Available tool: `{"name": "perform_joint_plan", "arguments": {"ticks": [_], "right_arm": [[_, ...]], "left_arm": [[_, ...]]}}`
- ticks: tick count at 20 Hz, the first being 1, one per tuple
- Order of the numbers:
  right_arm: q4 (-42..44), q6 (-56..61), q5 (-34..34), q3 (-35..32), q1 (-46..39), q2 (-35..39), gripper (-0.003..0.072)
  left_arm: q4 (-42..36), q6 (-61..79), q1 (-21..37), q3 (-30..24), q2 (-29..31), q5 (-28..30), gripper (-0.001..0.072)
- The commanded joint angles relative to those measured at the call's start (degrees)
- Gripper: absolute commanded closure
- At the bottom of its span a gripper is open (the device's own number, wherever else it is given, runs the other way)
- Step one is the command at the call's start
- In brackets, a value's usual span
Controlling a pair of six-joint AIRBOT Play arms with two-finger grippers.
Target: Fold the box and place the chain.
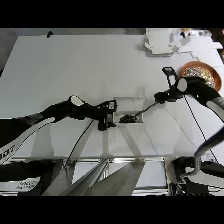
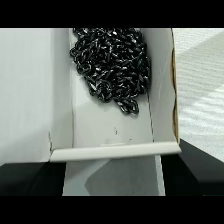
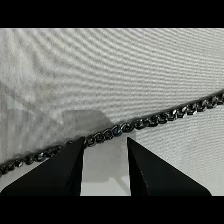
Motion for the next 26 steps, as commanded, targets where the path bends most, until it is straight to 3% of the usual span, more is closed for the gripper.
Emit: {"name": "perform_joint_plan", "arguments": {"ticks": [1,9,11,15,21,26], "right_arm": [[-0.11,-0.02,-1.03,0.02,-0.07,-0.57,0.0389],[-0.09,0.28,1.20,0.02,-0.07,-2.21,0.0522],[-0.09,-0.46,2.56,0.02,-0.07,-2.32,0.0657],[-0.09,-3.48,7.04,0.02,0.02,-0.39,0.0670],[6.03,-8.24,13.86,-0.22,0.48,15.04,0.0670],[16.79,-10.88,14.08,-3.50,5.18,30.14,0.0670]], "left_arm": [[0.02,0.00,0.02,-0.02,0.04,0.02,0.0559],[0.02,0.00,0.02,-0.02,0.04,0.02,0.0559],[0.02,0.00,0.02,-0.02,0.04,0.02,0.0559],[0.02,0.00,0.02,-0.02,0.04,0.02,0.0559],[0.02,0.00,0.02,-0.02,0.04,0.00,0.0559],[0.02,0.00,0.02,-0.02,0.04,0.00,0.0559]]}}
